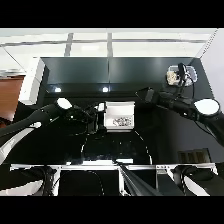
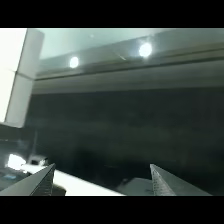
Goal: Fold the box and place the chain.
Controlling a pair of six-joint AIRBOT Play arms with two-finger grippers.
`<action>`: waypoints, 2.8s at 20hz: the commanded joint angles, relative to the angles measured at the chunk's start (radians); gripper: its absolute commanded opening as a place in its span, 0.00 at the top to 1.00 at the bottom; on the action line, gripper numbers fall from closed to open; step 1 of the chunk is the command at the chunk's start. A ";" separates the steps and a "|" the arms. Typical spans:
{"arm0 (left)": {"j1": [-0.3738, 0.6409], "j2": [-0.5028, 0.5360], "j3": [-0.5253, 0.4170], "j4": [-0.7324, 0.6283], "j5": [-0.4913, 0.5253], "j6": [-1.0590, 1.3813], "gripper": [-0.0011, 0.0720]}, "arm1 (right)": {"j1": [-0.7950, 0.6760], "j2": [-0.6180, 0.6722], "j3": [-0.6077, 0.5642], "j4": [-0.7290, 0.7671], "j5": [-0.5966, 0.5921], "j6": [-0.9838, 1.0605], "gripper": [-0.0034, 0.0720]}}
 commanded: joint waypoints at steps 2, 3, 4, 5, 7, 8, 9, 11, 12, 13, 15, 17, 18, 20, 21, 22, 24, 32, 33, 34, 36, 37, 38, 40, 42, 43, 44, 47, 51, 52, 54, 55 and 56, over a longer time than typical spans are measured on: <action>-0.001 -0.001 0.001 0.001 0.003 -0.002 0.32 | 0.005 -0.143 0.034 -0.114 0.040 -0.044 0.00; -0.001 -0.001 0.001 0.001 0.003 -0.002 0.32 | 0.005 -0.158 0.034 -0.146 0.057 -0.045 0.00; -0.001 -0.001 0.001 0.001 0.003 -0.002 0.32 | 0.005 -0.163 0.034 -0.167 0.068 -0.062 0.00; -0.001 -0.001 0.001 0.001 0.002 -0.002 0.32 | 0.005 -0.163 0.035 -0.162 0.090 -0.126 0.00; -0.001 -0.001 0.001 0.001 -0.001 -0.002 0.32 | 0.005 -0.163 0.050 -0.162 0.166 -0.296 0.00; -0.001 -0.001 0.001 0.001 -0.001 -0.002 0.32 | 0.005 -0.163 0.061 -0.162 0.207 -0.380 0.00; -0.001 -0.001 0.001 0.001 -0.001 -0.002 0.32 | 0.005 -0.163 0.071 -0.162 0.249 -0.462 0.00; -0.001 -0.001 0.001 0.001 -0.001 -0.002 0.32 | 0.005 -0.163 0.081 -0.162 0.326 -0.608 0.00; -0.001 -0.001 0.001 0.001 -0.001 -0.002 0.32 | 0.005 -0.163 0.081 -0.163 0.364 -0.650 0.00; -0.001 -0.001 0.001 0.001 -0.002 -0.002 0.32 | 0.006 -0.163 0.081 -0.163 0.409 -0.704 0.00; -0.001 -0.001 0.001 0.001 -0.003 -0.002 0.32 | 0.039 -0.163 0.081 -0.192 0.444 -0.735 0.00; -0.001 -0.001 0.001 0.001 -0.002 -0.002 0.32 | 0.094 -0.163 0.081 -0.288 0.409 -0.743 0.00; -0.001 -0.001 0.001 0.001 -0.002 -0.003 0.32 | 0.120 -0.163 0.081 -0.328 0.390 -0.754 0.00; -0.001 -0.001 0.001 0.001 -0.002 -0.003 0.32 | 0.163 -0.163 0.081 -0.377 0.370 -0.799 0.00; -0.001 -0.001 0.001 0.001 -0.002 -0.003 0.32 | 0.178 -0.163 0.081 -0.391 0.365 -0.819 0.00; -0.001 -0.001 0.001 0.001 -0.002 -0.003 0.32 | 0.188 -0.163 0.081 -0.394 0.356 -0.840 0.00; -0.001 -0.001 0.001 0.002 -0.002 -0.003 0.32 | 0.205 -0.163 0.081 -0.391 0.349 -0.869 0.00; -0.001 -0.001 0.001 0.002 -0.002 -0.003 0.32 | 0.211 -0.163 0.082 -0.359 0.315 -0.854 0.22; -0.001 -0.001 0.001 0.002 -0.002 -0.003 0.32 | 0.211 -0.160 0.086 -0.357 0.317 -0.835 0.22; -0.001 -0.001 0.001 0.002 -0.002 -0.003 0.32 | 0.210 -0.149 0.095 -0.357 0.319 -0.800 0.22; -0.001 -0.001 0.001 0.002 -0.002 -0.003 0.32 | 0.210 -0.119 0.126 -0.356 0.319 -0.720 0.22; -0.001 -0.001 0.001 0.002 -0.002 -0.003 0.32 | 0.210 -0.101 0.140 -0.357 0.320 -0.695 0.22; -0.001 -0.001 0.001 0.002 -0.002 -0.003 0.32 | 0.210 -0.084 0.156 -0.357 0.325 -0.669 0.22; -0.001 -0.001 0.001 0.001 -0.002 -0.003 0.32 | 0.210 -0.064 0.171 -0.357 0.319 -0.658 0.22; -0.001 -0.001 0.001 0.002 -0.002 -0.003 0.32 | 0.210 -0.063 0.171 -0.361 0.279 -0.654 0.22; -0.001 -0.001 0.001 0.002 -0.002 -0.003 0.32 | 0.210 -0.063 0.171 -0.361 0.233 -0.646 0.22; -0.001 -0.001 0.001 0.002 -0.002 -0.003 0.32 | 0.210 -0.063 0.171 -0.360 0.171 -0.626 0.22; -0.001 -0.001 0.001 0.002 -0.002 -0.003 0.32 | 0.210 -0.069 0.163 -0.360 0.002 -0.607 0.22; -0.001 -0.001 0.001 0.002 -0.002 -0.003 0.32 | 0.210 -0.140 0.125 -0.369 0.098 -0.607 0.22; -0.001 -0.001 0.001 0.002 -0.002 -0.003 0.32 | 0.210 -0.157 0.125 -0.371 0.159 -0.608 0.22; -0.001 -0.001 0.001 0.001 -0.002 -0.003 0.32 | 0.210 -0.167 0.125 -0.373 0.242 -0.640 0.22; -0.001 -0.001 0.001 0.002 -0.002 -0.003 0.32 | 0.210 -0.167 0.125 -0.373 0.260 -0.658 0.22; -0.001 -0.001 0.001 0.002 -0.002 -0.003 0.32 | 0.210 -0.167 0.125 -0.373 0.276 -0.676 0.22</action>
